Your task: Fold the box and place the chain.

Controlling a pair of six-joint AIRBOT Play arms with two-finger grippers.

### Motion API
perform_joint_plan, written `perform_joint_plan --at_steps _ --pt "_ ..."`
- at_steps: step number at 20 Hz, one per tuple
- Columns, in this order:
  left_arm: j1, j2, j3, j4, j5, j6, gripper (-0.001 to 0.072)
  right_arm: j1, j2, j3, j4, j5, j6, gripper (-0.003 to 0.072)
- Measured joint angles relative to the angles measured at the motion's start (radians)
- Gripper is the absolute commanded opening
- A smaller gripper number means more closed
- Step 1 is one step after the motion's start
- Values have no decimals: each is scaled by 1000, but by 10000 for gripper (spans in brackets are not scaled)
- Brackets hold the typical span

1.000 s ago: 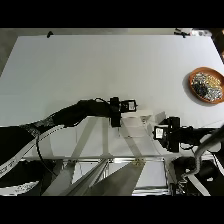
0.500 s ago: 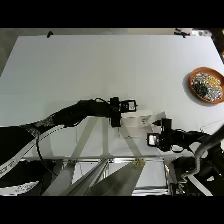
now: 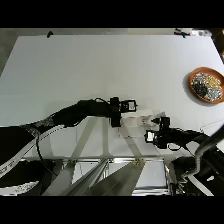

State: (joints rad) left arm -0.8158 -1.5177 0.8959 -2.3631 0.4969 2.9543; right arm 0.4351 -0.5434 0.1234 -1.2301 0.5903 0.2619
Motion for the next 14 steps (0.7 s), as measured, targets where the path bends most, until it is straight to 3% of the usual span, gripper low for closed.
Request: perform_joint_plan --at_steps 14 --pt "0 0 0 1 0 1 10 -28 -3 20 122 -19 3 693"
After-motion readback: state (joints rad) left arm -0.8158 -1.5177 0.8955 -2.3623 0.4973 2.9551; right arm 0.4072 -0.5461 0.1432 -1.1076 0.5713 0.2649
